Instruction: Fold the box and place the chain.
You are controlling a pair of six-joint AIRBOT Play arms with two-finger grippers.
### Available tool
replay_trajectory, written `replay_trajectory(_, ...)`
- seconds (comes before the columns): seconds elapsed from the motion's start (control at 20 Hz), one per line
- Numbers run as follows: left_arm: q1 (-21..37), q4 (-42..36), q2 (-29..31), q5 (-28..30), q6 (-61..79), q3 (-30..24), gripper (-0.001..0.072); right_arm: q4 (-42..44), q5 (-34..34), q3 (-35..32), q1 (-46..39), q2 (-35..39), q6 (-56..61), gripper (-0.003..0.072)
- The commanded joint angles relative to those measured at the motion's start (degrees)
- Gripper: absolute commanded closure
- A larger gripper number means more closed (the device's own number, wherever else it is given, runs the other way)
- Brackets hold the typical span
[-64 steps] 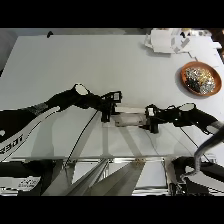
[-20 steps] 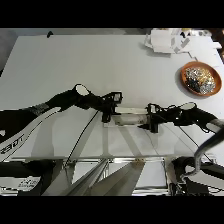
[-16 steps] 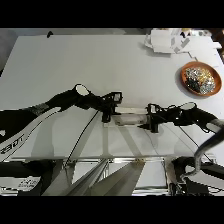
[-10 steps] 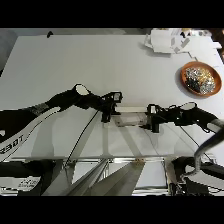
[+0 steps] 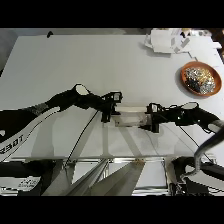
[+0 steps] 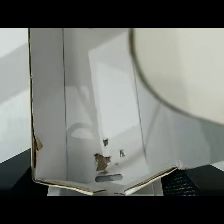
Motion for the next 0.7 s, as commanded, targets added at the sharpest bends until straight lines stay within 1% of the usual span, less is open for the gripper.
replay_trajectory(0.0,0.00,-0.02,0.02,0.02,0.00,0.00,0.0699,1.05,0.50,0.07,-0.33,0.07,0.00,-0.0002)
replay_trajectory(0.05,0.00,-0.02,0.02,0.02,0.00,0.02,0.0699,0.66,0.48,0.07,-0.70,0.07,0.00,0.0026)
replay_trajectory(0.1,0.00,-0.02,0.02,0.02,0.00,0.02,0.0699,-0.52,0.46,0.07,-1.27,0.07,0.00,0.0084)
replay_trajectory(0.15,0.00,-0.02,0.02,0.02,0.00,0.00,0.0699,-1.70,0.13,0.07,-1.38,0.07,-0.02,0.0121)
replay_trajectory(0.2,0.00,-0.04,0.02,0.02,-0.02,0.00,0.0699,-1.97,-0.50,0.07,-1.36,0.04,-0.02,0.0131)
replay_trajectory(0.25,0.00,-0.04,0.02,0.02,-0.02,0.02,0.0699,-1.84,-0.70,0.07,-1.05,0.04,-0.04,0.0165)
replay_trajectory(0.5,0.00,-0.02,0.02,0.02,-0.02,0.02,0.0699,-2.19,-1.60,0.04,0.59,-0.79,-0.04,0.0170)
replay_trajectory(0.65,0.00,-0.02,0.02,0.02,-0.02,0.02,0.0699,-3.85,-2.10,-0.07,0.59,-0.79,-0.02,0.0175)
